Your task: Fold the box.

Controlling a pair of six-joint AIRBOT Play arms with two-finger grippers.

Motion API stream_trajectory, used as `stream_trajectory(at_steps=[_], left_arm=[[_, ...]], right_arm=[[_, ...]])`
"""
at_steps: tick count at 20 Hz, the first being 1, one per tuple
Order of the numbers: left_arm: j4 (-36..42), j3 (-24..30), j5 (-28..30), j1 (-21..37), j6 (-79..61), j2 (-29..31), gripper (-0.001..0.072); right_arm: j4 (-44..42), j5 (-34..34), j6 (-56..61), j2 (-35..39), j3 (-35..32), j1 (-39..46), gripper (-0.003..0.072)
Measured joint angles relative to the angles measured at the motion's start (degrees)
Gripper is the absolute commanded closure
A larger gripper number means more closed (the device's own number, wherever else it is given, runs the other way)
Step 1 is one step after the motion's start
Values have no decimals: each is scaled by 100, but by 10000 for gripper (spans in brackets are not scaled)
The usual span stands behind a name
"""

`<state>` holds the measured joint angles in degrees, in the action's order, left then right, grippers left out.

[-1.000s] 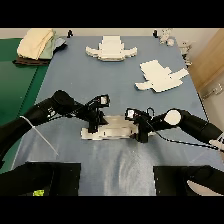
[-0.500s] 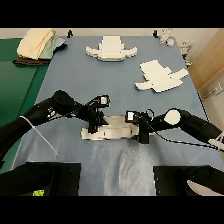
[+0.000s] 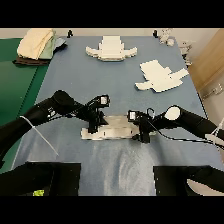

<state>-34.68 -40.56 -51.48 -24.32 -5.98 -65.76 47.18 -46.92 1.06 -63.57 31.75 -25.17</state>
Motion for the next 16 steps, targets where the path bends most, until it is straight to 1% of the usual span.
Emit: stream_trajectory(at_steps=[9,10,11,14,16], left_arm=[[-2,0,-7,0,0,0,693],[-2,0,-4,0,0,0,693],[-2,0,-4,0,0,0,693],[-2,0,-7,0,-2,0,693],[-2,0,-4,0,-2,0,693]], right_arm=[[-389,-63,-452,-267,0,50,34],[-400,-68,-466,-278,0,50,55],[-413,-70,-483,-295,-2,50,96],[-415,-153,-505,-332,-4,48,95],[-411,-173,-516,-341,-2,48,82]])
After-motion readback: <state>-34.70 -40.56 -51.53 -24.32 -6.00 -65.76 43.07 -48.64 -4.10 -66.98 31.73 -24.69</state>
